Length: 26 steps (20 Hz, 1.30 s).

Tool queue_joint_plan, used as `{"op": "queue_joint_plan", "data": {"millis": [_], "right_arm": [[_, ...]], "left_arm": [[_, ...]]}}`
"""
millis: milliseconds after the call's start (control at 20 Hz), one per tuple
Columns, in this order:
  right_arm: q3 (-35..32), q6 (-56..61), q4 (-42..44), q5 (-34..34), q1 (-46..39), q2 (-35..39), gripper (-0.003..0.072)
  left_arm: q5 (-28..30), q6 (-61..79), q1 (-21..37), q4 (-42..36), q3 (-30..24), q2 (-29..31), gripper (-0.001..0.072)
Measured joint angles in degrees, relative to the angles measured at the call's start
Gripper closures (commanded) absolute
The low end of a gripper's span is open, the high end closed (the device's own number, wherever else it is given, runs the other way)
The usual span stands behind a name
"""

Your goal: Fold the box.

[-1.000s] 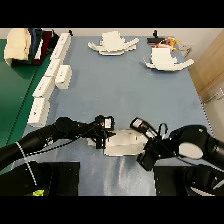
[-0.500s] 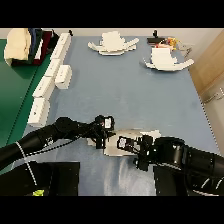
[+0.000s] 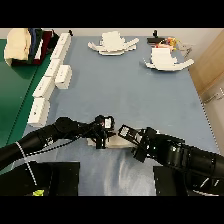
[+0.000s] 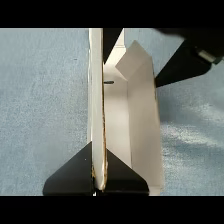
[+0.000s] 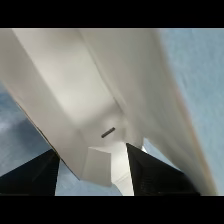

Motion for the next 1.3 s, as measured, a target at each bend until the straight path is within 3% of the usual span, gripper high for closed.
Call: {"op": "queue_joint_plan", "data": {"millis": [600,650,750,1050,1300], "right_arm": [[2.5,6.6,-3.3,4.8,0.0,0.1,0.0065],[2.5,6.5,-3.3,5.1,0.0,0.1,-0.0033],[2.5,5.2,-3.4,5.4,-0.2,0.6,-0.0033],[2.5,-3.9,0.0,4.3,-5.5,2.9,-0.0034],[2.5,-21.1,10.6,1.0,-14.4,3.4,-0.0033]], "left_arm": [[0.0,0.0,0.0,0.0,0.0,0.0,0.0696],[0.0,0.0,0.0,0.0,0.0,0.0,0.0696],[0.0,0.0,0.0,0.0,0.0,0.0,0.0696],[0.0,0.0,0.0,0.0,0.0,0.0,0.0696],[0.0,0.0,0.0,0.0,0.0,0.0,0.0696]]}}
